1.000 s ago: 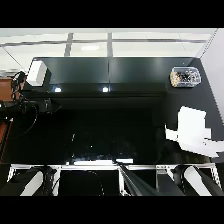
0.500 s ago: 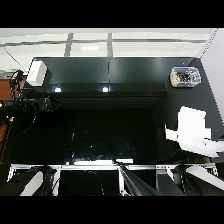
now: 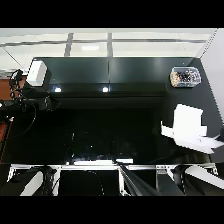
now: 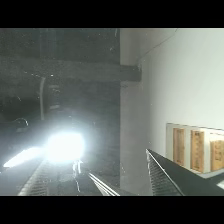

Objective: Fold the box and place the chain.

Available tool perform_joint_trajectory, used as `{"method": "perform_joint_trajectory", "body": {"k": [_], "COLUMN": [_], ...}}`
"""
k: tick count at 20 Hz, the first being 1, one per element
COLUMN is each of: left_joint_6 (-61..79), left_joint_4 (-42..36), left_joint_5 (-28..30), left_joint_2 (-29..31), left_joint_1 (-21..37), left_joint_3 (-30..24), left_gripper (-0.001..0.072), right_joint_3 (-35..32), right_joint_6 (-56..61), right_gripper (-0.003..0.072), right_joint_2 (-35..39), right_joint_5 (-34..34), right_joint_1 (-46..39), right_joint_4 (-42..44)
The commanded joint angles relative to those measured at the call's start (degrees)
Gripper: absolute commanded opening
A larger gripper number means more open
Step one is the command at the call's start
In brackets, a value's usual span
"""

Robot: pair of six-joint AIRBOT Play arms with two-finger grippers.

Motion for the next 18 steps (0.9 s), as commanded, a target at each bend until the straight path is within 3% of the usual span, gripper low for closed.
{"method": "perform_joint_trajectory", "body": {"k": [1,10,15,18], "left_joint_6": [0.0,0.02,2.69,3.13], "left_joint_4": [-0.02,-0.07,-1.14,-2.1], "left_joint_5": [0.04,0.57,0.72,2.62], "left_joint_2": [-0.04,-0.04,-1.11,-2.75], "left_joint_1": [0.04,-0.2,-3.87,-7.67], "left_joint_3": [0.0,0.0,0.0,0.02], "left_gripper": [0.0716,0.0715,0.0716,0.0715], "right_joint_3": [0.02,-0.26,-8.92,-14.78], "right_joint_6": [-2.23,2.49,4.59,4.46], "right_gripper": [0.0017,0.0016,0.0016,0.0016], "right_joint_2": [1.29,12.35,12.61,12.57], "right_joint_5": [2.34,-2.36,-23.58,-37.68], "right_joint_1": [8.96,29.24,47.34,60.39], "right_joint_4": [4.11,36.13,52.28,51.41]}}
